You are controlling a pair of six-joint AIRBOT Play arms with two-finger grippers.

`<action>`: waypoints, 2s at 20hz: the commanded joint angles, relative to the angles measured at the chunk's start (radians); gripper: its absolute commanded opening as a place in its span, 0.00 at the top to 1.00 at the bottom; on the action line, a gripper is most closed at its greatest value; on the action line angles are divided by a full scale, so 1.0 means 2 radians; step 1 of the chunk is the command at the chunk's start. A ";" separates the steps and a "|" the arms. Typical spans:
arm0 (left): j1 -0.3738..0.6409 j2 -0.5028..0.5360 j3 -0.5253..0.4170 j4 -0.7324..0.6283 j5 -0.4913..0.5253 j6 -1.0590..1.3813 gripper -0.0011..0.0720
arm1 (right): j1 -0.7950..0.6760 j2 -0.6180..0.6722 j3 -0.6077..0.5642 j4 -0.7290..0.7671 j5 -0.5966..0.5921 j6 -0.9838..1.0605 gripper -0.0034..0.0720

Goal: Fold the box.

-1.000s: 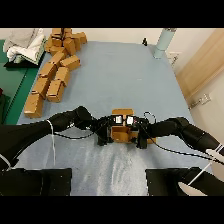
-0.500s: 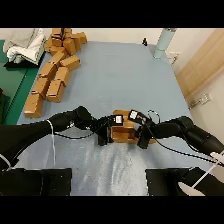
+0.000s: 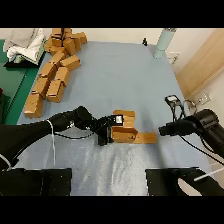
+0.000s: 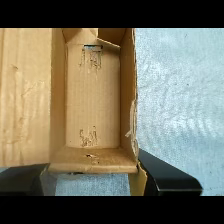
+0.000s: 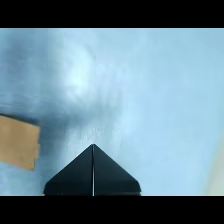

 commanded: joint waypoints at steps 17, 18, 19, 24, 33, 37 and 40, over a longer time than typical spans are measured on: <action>0.000 0.000 0.001 0.000 0.000 0.000 0.28 | -0.045 0.002 -0.045 0.300 0.053 -0.080 0.95; 0.000 0.000 0.001 0.000 0.000 0.000 0.28 | -0.045 -0.006 -0.047 0.300 0.061 -0.080 0.95; 0.000 0.000 0.001 0.000 0.000 0.000 0.28 | -0.045 -0.015 -0.048 0.300 0.068 -0.080 0.95; 0.000 0.000 0.001 0.000 0.000 0.000 0.28 | -0.045 -0.072 -0.048 0.300 0.094 -0.097 0.95; 0.000 0.000 0.001 0.000 0.000 0.000 0.28 | -0.044 -0.087 -0.014 0.405 0.054 -0.154 0.95; 0.000 0.000 0.001 0.000 0.000 0.000 0.28 | -0.044 -0.087 0.020 0.405 0.044 -0.154 0.70; 0.000 0.000 0.001 0.000 0.000 0.000 0.28 | -0.044 -0.089 0.021 0.407 0.043 -0.154 0.54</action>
